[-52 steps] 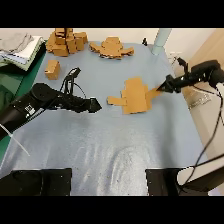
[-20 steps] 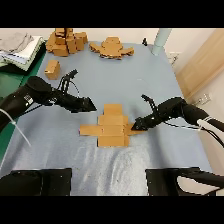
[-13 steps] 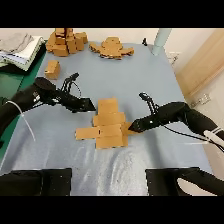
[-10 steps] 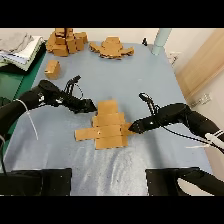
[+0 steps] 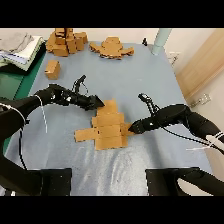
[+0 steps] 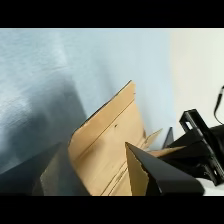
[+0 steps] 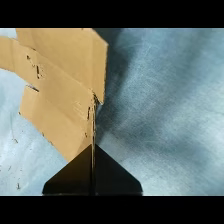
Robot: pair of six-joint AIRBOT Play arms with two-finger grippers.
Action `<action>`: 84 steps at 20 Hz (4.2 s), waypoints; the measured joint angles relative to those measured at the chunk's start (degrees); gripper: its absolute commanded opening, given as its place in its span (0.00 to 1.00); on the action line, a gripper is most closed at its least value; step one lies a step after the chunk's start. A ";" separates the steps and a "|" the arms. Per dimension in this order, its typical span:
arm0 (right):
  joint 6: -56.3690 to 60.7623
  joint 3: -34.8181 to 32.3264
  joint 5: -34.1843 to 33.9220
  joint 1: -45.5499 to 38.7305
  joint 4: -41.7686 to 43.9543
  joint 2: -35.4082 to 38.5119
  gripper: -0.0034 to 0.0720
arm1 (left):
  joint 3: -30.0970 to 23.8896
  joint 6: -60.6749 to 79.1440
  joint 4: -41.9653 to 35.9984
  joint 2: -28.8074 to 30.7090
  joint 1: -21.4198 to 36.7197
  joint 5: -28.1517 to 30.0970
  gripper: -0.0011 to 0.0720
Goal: Fold the box.
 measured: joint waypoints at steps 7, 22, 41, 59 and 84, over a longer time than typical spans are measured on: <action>-0.17 0.00 0.15 0.04 -0.22 -1.36 0.05 | 1.38 3.37 -1.18 -1.38 0.00 -13.88 0.81; -0.20 0.00 0.20 0.11 -0.66 -2.97 0.05 | 2.45 6.71 3.80 -1.51 -3.69 -12.72 0.15; 28.70 5.97 2.56 -3.78 -26.14 -2.97 0.16 | 5.53 14.21 7.87 2.78 -7.63 -6.73 0.02; 53.77 9.33 -1.16 -4.17 -49.29 -3.04 0.11 | -2.27 35.23 6.08 9.51 -13.33 2.10 0.03; 51.45 9.33 0.55 -1.64 -45.94 -2.82 0.05 | -4.02 40.09 5.81 6.14 -13.79 2.49 0.03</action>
